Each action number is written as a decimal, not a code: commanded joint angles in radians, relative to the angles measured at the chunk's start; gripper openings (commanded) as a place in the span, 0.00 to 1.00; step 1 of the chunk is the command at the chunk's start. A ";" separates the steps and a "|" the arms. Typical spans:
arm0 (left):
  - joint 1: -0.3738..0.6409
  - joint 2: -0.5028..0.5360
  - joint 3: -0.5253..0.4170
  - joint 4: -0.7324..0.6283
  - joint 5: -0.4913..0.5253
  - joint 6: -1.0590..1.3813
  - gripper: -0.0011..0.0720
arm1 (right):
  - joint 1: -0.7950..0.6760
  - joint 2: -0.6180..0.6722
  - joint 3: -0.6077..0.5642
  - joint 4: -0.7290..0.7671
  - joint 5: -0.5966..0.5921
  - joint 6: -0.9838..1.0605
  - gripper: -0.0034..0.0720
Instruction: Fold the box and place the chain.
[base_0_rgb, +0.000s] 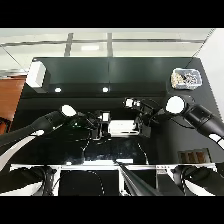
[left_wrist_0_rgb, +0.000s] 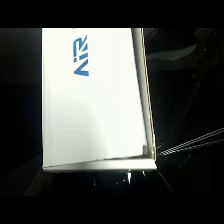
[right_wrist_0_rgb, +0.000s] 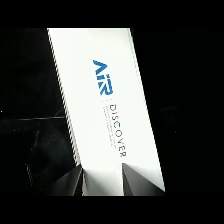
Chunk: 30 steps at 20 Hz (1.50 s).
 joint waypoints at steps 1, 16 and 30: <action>0.001 -0.001 0.000 0.002 0.001 0.000 0.65 | 0.001 0.001 0.000 -0.008 0.000 0.002 0.41; 0.001 -0.001 0.000 0.002 0.002 0.000 0.65 | 0.046 0.000 -0.001 -0.013 -0.059 0.002 0.52; 0.001 -0.001 0.000 0.002 0.002 0.000 0.65 | 0.046 -0.002 -0.002 -0.033 -0.034 0.003 0.52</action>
